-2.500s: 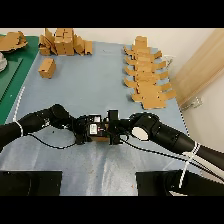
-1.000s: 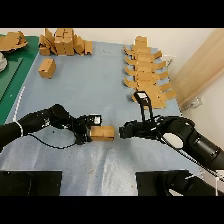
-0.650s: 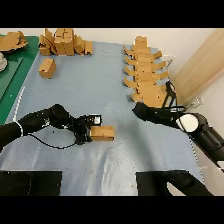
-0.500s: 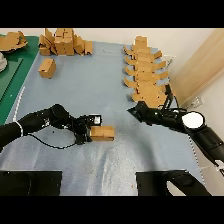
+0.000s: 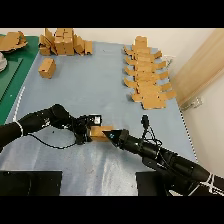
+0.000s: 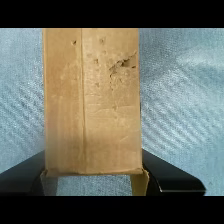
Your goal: Fold the box.
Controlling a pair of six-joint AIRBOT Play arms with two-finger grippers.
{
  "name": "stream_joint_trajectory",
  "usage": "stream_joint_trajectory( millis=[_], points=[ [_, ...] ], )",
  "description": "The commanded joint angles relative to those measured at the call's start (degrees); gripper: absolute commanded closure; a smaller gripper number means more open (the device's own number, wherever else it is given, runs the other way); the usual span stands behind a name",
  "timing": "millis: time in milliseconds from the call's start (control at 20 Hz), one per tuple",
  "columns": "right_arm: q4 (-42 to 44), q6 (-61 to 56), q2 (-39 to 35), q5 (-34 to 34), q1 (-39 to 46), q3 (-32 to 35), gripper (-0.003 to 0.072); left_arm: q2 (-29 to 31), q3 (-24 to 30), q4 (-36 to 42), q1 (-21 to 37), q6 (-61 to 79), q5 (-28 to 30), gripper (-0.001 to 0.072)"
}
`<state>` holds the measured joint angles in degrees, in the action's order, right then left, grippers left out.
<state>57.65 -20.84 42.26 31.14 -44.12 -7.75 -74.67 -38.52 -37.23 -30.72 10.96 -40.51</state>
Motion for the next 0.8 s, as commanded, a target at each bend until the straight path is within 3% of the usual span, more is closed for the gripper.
stream_joint_trajectory(
  millis=[0,200,300,650,750],
  points=[
    [20.3,15.6,4.9,-0.4,-5.0,2.0,0.0688,0.0,0.0,0.0,0.0,0.0,0.0,0.0208],
    [20.7,14.9,13.6,1.5,-5.5,2.0,0.0687,0.0,0.0,0.0,0.0,0.0,0.0,0.0208],
    [20.9,15.5,16.6,6.2,-5.5,2.0,0.0687,0.0,0.0,0.0,0.0,0.0,0.0,0.0207],
    [23.2,17.2,17.7,15.3,-5.5,2.0,0.0687,0.0,0.0,0.0,0.0,0.0,0.0,0.0208],
    [23.5,17.3,17.7,14.5,-5.5,2.0,0.0686,0.0,0.0,0.0,0.0,0.0,-0.1,0.0207]
  ],
)
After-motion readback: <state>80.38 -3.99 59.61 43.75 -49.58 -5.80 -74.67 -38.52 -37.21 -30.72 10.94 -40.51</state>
